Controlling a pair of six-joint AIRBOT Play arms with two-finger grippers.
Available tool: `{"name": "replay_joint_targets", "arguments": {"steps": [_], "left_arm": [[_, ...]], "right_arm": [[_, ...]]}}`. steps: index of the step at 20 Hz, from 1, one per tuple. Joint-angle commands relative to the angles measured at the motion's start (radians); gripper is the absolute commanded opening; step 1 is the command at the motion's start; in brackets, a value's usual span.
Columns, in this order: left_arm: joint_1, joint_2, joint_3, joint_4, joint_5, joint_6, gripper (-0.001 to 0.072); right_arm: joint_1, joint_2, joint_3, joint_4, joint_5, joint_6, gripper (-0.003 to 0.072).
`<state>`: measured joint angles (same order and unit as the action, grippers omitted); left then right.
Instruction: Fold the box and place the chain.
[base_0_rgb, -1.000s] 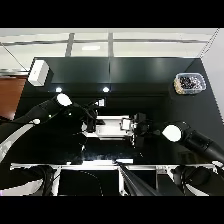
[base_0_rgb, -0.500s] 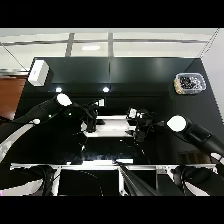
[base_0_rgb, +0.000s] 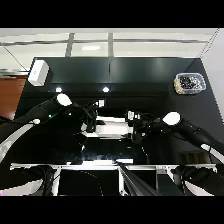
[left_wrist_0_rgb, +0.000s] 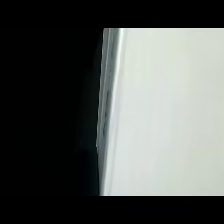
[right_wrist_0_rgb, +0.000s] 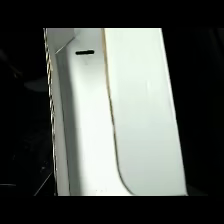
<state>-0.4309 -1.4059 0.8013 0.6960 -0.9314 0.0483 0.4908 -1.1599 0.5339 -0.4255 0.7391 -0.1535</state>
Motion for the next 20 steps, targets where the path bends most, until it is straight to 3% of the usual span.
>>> {"name": "replay_joint_targets", "arguments": {"steps": [1,10,12,20], "left_arm": [[0.0,0.0,0.001,-0.003,0.003,-0.003,0.0027],[0.0,0.0,0.001,-0.005,0.003,-0.004,0.0027],[0.0,0.0,0.001,-0.005,0.003,-0.004,0.0027],[0.0,0.0,0.001,-0.005,0.003,-0.003,0.0027]], "right_arm": [[-0.001,-0.038,-0.001,-0.065,0.021,-0.014,0.0666],[0.048,-0.091,0.0,-0.104,-0.074,0.072,0.0664],[0.055,-0.091,0.0,-0.111,-0.08,0.076,0.0623],[0.054,-0.096,-0.002,-0.2,-0.097,0.132,0.0623]]}}
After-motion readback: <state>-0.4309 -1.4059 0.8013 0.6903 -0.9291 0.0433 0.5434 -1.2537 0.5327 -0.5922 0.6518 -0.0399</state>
